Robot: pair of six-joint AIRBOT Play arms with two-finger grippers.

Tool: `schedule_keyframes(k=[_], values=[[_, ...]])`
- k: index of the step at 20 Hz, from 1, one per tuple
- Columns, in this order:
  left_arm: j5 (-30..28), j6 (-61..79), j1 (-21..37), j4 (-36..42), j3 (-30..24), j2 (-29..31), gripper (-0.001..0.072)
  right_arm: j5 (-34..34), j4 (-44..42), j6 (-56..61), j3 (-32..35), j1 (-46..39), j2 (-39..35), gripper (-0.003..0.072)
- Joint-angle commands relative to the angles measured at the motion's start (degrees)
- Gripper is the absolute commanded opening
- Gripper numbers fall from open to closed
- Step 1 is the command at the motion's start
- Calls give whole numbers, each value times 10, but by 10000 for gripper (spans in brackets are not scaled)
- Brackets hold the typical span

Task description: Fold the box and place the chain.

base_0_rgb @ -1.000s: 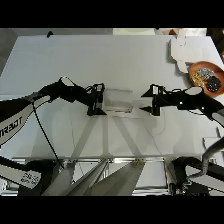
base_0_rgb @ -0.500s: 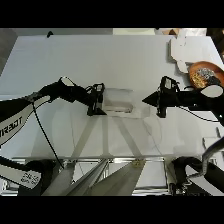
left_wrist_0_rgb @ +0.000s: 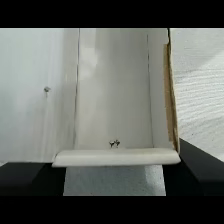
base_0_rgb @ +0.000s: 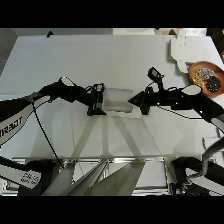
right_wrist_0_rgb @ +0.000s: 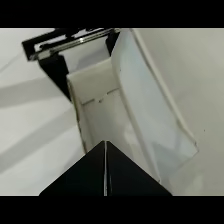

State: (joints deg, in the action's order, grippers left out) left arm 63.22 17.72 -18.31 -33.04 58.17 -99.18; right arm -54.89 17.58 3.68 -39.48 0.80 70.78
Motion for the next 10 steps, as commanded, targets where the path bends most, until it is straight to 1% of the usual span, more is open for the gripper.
schedule_keyframes(k=[1, 3, 5, 6, 10], values=[[0, 0, 0, 0, 0, 0, 380, 23, -60, 3, -38, 9, 83, 7], [0, 0, 0, 0, 0, 0, 380, 59, -67, 3, -61, 9, 114, 7], [0, 0, 0, 0, 0, 0, 380, 102, -73, 3, -67, 9, 128, 7], [0, 0, 0, 0, 0, 0, 380, 111, -73, 3, -67, 9, 134, 7], [0, 0, 0, 0, 0, 0, 380, 107, -73, 4, -67, 9, 165, 8]])
